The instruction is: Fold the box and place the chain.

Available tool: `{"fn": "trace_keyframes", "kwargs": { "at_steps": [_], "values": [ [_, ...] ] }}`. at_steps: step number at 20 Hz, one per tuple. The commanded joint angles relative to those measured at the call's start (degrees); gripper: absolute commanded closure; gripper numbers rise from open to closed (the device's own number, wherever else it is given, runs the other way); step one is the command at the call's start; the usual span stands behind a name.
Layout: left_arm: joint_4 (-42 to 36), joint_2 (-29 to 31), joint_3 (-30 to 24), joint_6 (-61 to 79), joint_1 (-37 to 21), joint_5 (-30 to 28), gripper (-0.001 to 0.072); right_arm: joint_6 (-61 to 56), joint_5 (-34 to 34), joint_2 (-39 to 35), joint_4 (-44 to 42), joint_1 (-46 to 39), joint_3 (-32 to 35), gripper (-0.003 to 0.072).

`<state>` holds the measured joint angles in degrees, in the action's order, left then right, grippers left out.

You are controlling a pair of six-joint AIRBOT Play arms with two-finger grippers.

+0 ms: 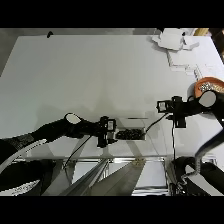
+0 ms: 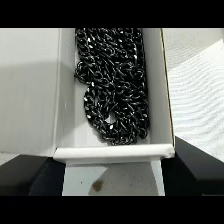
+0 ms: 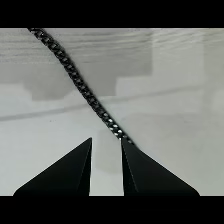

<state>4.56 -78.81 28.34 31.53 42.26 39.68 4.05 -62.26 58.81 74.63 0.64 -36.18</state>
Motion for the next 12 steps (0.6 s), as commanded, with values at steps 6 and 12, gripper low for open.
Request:
{"fn": "trace_keyframes", "kwargs": {
  "at_steps": [6,12],
  "values": [
    [0.02,0.02,0.02,0.0,-0.02,-0.02,0.0438,2.49,3.45,11.02,-1.16,-0.17,0.15,0.0533],
    [0.02,0.02,0.02,0.0,-0.02,0.0,0.0438,2.4,3.43,13.07,-1.36,-0.17,0.15,0.0669]
  ]
}}
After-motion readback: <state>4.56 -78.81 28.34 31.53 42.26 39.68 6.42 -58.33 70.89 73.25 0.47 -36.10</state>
